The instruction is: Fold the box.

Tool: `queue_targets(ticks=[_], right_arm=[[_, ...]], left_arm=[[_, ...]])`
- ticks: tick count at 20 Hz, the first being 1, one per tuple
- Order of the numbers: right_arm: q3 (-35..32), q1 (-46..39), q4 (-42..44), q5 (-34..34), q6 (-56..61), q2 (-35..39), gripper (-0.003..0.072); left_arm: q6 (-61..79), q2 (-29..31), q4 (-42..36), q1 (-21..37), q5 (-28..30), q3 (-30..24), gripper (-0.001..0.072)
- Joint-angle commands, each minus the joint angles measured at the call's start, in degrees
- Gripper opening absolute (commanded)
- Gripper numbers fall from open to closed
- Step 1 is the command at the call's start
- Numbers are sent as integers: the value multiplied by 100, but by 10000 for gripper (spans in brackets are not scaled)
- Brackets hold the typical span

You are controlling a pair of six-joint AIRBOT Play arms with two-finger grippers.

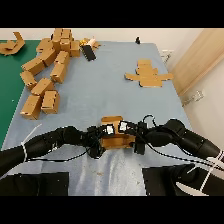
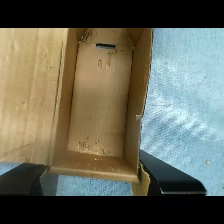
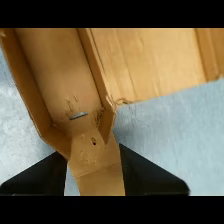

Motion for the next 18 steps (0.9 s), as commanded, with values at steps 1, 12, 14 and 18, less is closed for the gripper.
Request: queue_targets(ticks=[1,12,14,18], right_arm=[[7,4,448,140,-398,-48,386],[7,4,992,367,-525,-48,160],[7,4,1064,424,-525,-48,160],[7,4,1130,514,-525,-50,160]], left_arm=[[0,4,0,4,-2,0,521],[0,4,0,4,-2,0,521],[0,4,-2,4,-2,0,521],[0,4,-2,4,-2,0,521]])
